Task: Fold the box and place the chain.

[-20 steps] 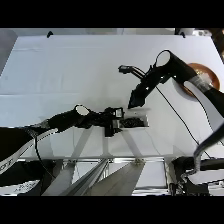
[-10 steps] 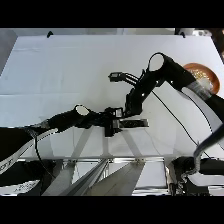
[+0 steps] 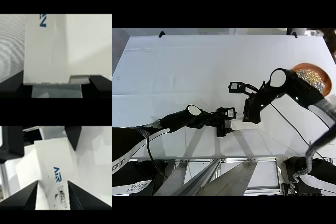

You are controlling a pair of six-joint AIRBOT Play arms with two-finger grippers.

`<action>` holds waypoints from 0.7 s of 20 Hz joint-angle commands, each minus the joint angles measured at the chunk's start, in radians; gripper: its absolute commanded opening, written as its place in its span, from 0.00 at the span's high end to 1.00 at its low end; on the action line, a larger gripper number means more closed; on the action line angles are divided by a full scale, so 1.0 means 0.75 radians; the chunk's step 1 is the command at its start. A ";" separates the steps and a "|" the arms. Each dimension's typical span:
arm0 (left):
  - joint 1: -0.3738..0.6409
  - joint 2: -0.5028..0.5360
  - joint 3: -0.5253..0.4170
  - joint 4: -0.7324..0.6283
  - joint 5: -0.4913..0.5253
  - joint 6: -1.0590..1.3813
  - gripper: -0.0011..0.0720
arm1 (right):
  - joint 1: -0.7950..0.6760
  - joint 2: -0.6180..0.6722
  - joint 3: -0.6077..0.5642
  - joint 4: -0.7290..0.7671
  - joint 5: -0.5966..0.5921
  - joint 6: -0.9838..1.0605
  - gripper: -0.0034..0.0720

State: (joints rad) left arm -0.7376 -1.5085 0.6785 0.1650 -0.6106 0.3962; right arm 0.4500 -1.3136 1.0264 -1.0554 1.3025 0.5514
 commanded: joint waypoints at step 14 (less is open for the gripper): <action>0.001 0.001 0.002 0.001 0.000 0.001 0.80 | -0.003 0.219 -0.297 0.067 -0.378 -0.016 0.41</action>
